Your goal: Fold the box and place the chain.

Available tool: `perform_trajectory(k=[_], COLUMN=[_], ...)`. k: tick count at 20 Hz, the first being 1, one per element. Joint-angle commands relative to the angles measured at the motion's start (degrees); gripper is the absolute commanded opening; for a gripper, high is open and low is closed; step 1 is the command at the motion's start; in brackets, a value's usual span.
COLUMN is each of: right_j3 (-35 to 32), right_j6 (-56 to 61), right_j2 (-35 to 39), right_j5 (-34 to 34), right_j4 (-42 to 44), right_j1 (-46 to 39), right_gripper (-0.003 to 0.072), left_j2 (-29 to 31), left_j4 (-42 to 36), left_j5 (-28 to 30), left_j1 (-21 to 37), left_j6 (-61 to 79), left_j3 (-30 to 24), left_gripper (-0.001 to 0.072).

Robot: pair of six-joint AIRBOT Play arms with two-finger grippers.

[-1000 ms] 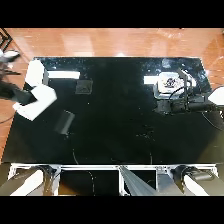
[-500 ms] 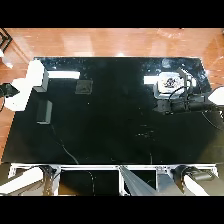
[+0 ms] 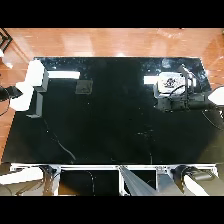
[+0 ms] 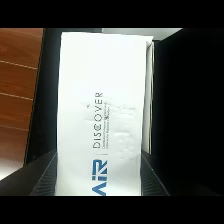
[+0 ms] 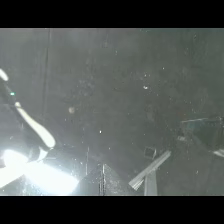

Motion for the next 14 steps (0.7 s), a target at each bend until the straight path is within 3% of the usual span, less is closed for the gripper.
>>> perform_trajectory(k=[1,14], right_j3=[0.0,0.0], right_j6=[0.0,0.1], right_j2=[0.0,0.0], right_j5=[-0.9,-0.9], right_j4=[0.0,0.0], right_j1=[0.0,0.0], right_gripper=[0.0023,0.0023], left_j2=[-1.9,-2.4], left_j4=[0.0,0.1], left_j5=[0.9,0.2], left_j1=[0.1,0.0], left_j6=[1.1,5.9], left_j3=[0.0,0.0], left_gripper=[0.0023,0.0023])
